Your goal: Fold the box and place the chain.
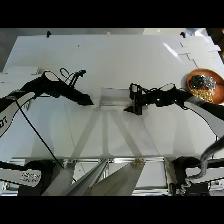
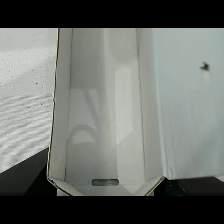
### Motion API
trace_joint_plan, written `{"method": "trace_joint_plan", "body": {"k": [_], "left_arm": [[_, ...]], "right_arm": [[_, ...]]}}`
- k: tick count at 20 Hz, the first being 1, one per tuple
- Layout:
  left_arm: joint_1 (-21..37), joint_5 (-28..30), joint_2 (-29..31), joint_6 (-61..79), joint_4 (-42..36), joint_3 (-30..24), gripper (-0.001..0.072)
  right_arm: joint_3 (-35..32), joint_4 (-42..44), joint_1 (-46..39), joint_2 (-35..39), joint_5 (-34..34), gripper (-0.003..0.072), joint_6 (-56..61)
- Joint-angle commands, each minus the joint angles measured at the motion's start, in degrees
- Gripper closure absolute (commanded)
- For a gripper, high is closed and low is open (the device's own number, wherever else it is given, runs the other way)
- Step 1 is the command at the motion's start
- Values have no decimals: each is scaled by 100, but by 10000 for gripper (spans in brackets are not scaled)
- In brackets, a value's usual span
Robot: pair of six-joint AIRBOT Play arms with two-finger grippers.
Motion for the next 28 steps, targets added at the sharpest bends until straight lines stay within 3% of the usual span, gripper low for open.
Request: {"method": "trace_joint_plan", "body": {"k": [1, 5, 12, 17, 21, 28], "left_arm": [[116, 70, 114, 17, 404, 0, 702], [365, 96, 190, -140, 527, -2, 703], [157, 162, 103, -151, 479, -9, 703], [68, 540, 44, -229, 470, -428, 704], [55, 424, 59, 83, -306, -470, 704], [68, 118, 247, 356, -730, -470, 703]], "right_arm": [[2, 0, 0, -2, 2, 192, 0], [2, 0, 0, -2, 4, 192, 0], [2, 0, 0, -2, 4, 192, 0], [2, 0, 0, -2, 2, 192, 0], [2, 0, 0, -2, 2, 192, 0], [2, 0, 0, 0, 4, 192, 0]]}}
